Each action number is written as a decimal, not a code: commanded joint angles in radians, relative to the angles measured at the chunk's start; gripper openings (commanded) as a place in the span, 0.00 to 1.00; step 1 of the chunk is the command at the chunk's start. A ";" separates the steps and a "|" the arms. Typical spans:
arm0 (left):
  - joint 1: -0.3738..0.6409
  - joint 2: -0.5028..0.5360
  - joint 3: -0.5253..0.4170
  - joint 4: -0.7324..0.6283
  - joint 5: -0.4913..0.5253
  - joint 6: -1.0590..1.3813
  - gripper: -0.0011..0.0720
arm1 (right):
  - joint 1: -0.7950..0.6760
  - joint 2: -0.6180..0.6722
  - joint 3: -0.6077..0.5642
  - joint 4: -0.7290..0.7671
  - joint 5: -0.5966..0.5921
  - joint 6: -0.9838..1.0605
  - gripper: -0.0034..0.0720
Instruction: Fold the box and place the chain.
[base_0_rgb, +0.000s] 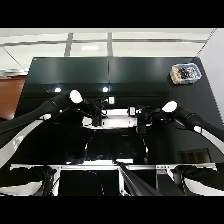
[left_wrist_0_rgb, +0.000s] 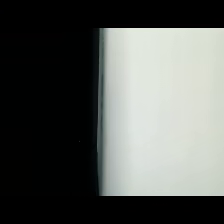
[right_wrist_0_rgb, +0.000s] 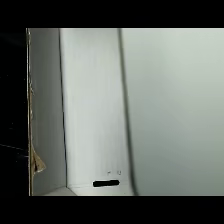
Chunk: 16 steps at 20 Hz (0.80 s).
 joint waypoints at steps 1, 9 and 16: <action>0.000 0.000 0.000 0.002 -0.001 0.000 0.05 | -0.002 -0.007 0.001 -0.024 -0.003 0.004 0.92; 0.000 0.000 0.000 0.002 -0.001 0.000 0.05 | -0.005 -0.007 0.001 -0.044 -0.007 0.004 0.92; 0.000 0.000 0.000 0.002 -0.001 0.000 0.05 | -0.002 -0.019 0.003 -0.018 -0.010 0.008 0.92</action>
